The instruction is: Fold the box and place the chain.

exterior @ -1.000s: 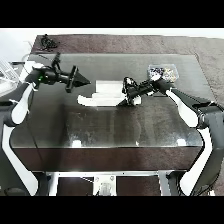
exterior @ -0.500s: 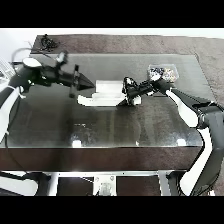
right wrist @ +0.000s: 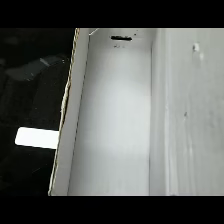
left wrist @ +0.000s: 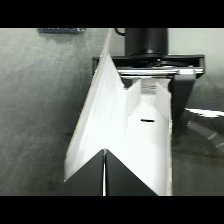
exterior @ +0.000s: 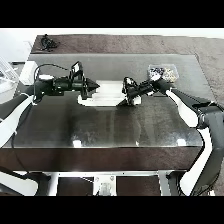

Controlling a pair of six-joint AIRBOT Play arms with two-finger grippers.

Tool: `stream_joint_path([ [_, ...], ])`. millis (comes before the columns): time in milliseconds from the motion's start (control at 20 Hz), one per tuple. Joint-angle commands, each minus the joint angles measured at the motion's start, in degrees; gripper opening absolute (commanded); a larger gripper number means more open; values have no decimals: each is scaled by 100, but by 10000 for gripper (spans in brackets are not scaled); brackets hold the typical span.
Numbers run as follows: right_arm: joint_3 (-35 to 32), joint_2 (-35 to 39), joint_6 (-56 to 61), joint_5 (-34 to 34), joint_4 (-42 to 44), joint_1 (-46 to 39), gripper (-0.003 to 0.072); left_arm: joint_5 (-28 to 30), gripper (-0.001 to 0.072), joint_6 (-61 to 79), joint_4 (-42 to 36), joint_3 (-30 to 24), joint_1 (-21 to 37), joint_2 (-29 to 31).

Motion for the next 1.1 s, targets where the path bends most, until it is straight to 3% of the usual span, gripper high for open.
stream_joint_path([
  [0,0,-2,2,2,0,2,584,273,16,-9,-138,387,-4,-330],
  [500,0,-2,0,2,0,2,583,363,18,-715,173,1803,-4,-1355],
  [850,0,-2,0,2,0,2,584,208,18,-973,282,1928,-7,-1508],
  [1050,0,-2,0,2,0,2,584,-68,17,-1561,1123,1926,-7,-1508],
])
